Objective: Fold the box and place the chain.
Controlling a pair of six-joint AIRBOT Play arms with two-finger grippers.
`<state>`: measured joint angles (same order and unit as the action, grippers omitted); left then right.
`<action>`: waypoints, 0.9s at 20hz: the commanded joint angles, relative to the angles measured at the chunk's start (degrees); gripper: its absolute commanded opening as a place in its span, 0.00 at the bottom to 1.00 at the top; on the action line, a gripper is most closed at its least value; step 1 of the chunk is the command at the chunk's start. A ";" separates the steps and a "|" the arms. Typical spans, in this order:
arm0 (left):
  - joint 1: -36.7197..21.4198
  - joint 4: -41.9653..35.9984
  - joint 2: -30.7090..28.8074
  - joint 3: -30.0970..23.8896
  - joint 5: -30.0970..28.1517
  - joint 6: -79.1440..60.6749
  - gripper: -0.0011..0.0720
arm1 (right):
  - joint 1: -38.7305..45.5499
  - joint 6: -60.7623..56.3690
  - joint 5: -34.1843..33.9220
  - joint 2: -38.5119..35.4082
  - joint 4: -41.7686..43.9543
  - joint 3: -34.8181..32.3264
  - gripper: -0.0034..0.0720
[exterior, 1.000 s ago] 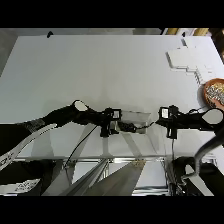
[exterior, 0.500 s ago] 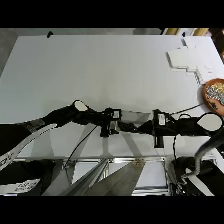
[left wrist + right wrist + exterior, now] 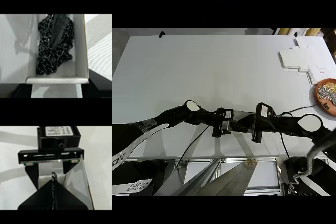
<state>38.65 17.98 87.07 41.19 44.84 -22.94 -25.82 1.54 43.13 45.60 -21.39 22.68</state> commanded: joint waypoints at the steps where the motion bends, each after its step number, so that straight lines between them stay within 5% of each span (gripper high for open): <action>1: 0.00 0.02 -0.02 0.02 -0.02 0.00 0.55 | -1.84 -0.09 -4.20 1.84 2.27 0.28 0.27; 5: 0.00 0.00 -0.02 0.02 -0.02 0.00 0.55 | -1.79 -2.34 -1.90 1.77 -3.63 6.05 0.32; 9: 0.00 0.02 -0.02 0.02 -0.02 0.00 0.55 | -0.35 -15.58 3.72 0.42 -26.23 16.15 0.32; 14: 0.00 0.02 -0.02 0.02 -0.02 0.00 0.55 | 13.66 -16.76 11.19 -1.44 -36.46 21.49 0.31; 18: 0.00 0.00 -0.02 0.02 -0.02 0.00 0.55 | 24.41 -6.19 19.41 3.48 -38.66 20.52 0.31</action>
<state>38.65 17.98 87.07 41.19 44.84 -22.92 -8.38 -11.14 56.03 46.48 -56.29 43.09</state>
